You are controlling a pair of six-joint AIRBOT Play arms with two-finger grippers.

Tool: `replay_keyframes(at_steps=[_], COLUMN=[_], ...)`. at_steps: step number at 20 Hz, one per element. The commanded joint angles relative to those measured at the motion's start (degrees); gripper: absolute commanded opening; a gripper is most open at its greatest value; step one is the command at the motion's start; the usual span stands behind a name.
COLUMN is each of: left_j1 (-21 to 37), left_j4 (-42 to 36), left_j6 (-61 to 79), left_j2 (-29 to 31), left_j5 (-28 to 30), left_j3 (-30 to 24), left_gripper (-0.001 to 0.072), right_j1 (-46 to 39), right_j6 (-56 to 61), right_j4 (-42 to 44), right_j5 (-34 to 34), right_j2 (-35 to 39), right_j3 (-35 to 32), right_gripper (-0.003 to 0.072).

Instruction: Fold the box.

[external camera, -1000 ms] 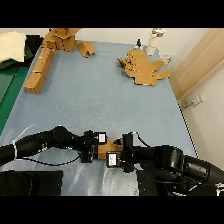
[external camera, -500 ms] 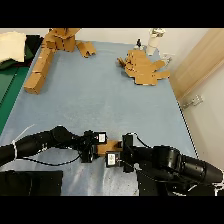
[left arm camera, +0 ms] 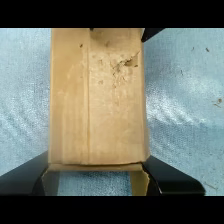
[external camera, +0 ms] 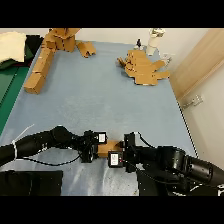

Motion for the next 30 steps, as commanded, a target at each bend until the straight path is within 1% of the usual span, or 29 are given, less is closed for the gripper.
replay_keyframes(at_steps=[1, 8, 14, 15, 16, 17, 18, 20, 23, 25, 30], left_j1=[0.0, 0.0, 0.0, 0.0, 0.0, 0.0, 0.0, 0.0, 0.0, 0.0, 0.0], left_j4=[0.0, 0.0, 0.0, 0.0, 0.0, 0.0, 0.0, 0.0, 0.0, 0.0, 0.0], left_j6=[0.0, 0.0, 0.0, 0.0, 0.0, 0.0, 0.0, 0.0, 0.0, 0.0, 0.0], left_j2=[0.0, 0.0, 0.0, 0.0, 0.0, 0.0, 0.0, 0.0, 0.0, 0.0, 0.0], left_j5=[0.0, 0.0, 0.0, 0.0, 0.0, 0.0, 0.0, 0.0, 0.0, 0.0, 0.0], left_j3=[0.1, 0.1, 0.1, 0.1, 0.1, 0.1, 0.1, 0.1, 0.1, 0.1, 0.1], left_gripper=[0.0475, 0.0476, 0.0476, 0.0476, 0.0476, 0.0476, 0.0476, 0.0476, 0.0476, 0.0476, 0.0476], right_j1=[0.0, 0.0, 0.0, 0.0, 0.4, 1.5, 2.8, 3.6, 3.6, 3.6, 3.6], right_j6=[0.2, 0.1, 0.2, 0.1, 0.0, -0.1, 0.0, -0.1, -0.1, 0.0, 1.1], right_j4=[-1.7, -2.2, -3.3, -1.8, 0.2, 1.1, 1.0, 1.0, 0.9, -1.2, -3.1], right_j5=[0.9, 1.6, 2.1, 2.1, 1.7, 1.2, 0.0, -1.1, 2.0, 3.4, 4.3], right_j2=[0.6, 0.9, 0.9, 0.9, 1.6, 2.2, 2.3, 1.7, -0.1, -1.1, -3.6], right_j3=[0.1, 1.8, 2.0, 2.5, 2.9, 2.9, 2.9, 1.9, 0.5, 0.4, 0.4], right_gripper=[0.0333, 0.0333, 0.0333, 0.0342, 0.0376, 0.0475, 0.0526, 0.0526, 0.0526, 0.0526, 0.0526])
